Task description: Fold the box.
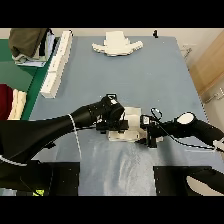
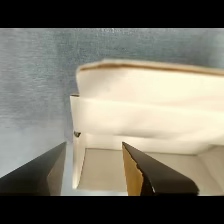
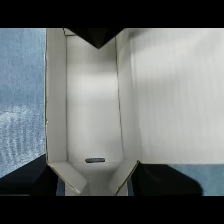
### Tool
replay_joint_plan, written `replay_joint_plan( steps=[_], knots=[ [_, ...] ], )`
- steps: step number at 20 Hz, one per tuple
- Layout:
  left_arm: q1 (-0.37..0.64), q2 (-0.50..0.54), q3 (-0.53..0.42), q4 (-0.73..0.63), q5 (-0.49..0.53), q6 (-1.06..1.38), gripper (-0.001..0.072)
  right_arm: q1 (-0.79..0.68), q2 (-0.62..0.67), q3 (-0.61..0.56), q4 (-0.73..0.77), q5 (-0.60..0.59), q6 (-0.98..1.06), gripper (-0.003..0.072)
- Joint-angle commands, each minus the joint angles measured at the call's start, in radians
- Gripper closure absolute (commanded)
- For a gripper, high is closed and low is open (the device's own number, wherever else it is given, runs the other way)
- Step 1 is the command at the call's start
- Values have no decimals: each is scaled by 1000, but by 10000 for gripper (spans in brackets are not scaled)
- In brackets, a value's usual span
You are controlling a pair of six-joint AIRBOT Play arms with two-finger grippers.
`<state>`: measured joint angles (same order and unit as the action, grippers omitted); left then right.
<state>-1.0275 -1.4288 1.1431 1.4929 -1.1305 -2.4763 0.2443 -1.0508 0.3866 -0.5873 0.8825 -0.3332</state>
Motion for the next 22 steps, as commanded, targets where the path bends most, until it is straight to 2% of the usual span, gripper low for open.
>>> replay_joint_plan(
  steps=[1,3,4,5,6,8,9,13,15,17,19,20,21,22],
  knots=[
    [45,45,74,-23,-187,104,179,0,0,1,0,-1,1,84],
    [114,100,106,-74,-308,179,190,0,0,1,0,-1,1,84],
    [156,128,112,-107,-359,215,316,0,0,1,0,-1,1,84],
    [204,157,112,-137,-407,280,577,0,0,1,0,-1,1,84],
    [247,177,112,-164,-453,372,697,0,0,1,0,-1,1,84],
    [320,194,111,-232,-510,608,697,0,0,1,0,-1,1,84],
    [340,195,112,-240,-493,720,697,0,0,1,0,-1,1,84],
    [336,188,110,-207,-277,993,696,0,0,1,0,-1,1,84],
    [335,188,94,-199,-277,1223,697,0,0,1,0,-1,1,84],
    [357,198,43,-194,-262,1406,698,0,0,1,0,-1,1,84],
    [416,238,-64,-208,-129,1569,697,0,0,1,0,-1,1,84],
    [448,265,-140,-249,-21,1650,646,0,0,1,0,-1,1,84],
    [471,291,-217,-298,90,1750,215,0,0,1,0,-1,1,84],
    [475,319,-304,-344,213,1854,11,0,0,1,0,-1,1,84]
  ],
)
